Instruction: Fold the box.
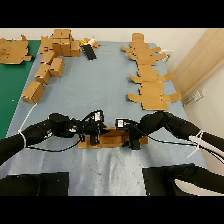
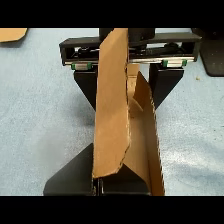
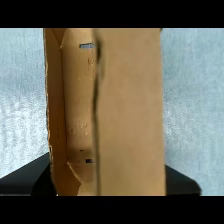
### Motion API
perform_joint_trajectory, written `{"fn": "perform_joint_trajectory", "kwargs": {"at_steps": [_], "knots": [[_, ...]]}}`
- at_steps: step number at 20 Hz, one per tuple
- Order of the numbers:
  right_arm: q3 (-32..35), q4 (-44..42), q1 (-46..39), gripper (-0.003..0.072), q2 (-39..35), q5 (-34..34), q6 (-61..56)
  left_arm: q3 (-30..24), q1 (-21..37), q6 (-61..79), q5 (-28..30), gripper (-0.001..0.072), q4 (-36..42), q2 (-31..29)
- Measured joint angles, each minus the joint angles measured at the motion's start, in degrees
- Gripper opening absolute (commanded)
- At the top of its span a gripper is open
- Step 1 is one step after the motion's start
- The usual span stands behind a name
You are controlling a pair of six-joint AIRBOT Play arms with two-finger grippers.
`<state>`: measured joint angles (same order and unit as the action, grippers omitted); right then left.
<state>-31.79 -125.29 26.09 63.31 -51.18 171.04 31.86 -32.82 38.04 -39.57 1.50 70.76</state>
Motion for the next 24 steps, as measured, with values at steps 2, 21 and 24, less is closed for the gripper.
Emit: {"fn": "perform_joint_trajectory", "kwargs": {"at_steps": [2,21,24], "knots": [[0.0,0.44,0.0,0.0608,0.0,0.15,-0.07,0.0,0.0,0.0,0.02,0.0011,0.02,0.0],[-0.04,0.81,0.0,0.0504,2.03,1.7,-0.15,0.0,0.0,0.0,0.09,0.0011,0.04,0.0],[-0.04,0.81,0.0,0.0504,2.05,1.77,-0.15,0.0,0.0,-0.02,0.07,0.0011,0.02,0.0]]}}
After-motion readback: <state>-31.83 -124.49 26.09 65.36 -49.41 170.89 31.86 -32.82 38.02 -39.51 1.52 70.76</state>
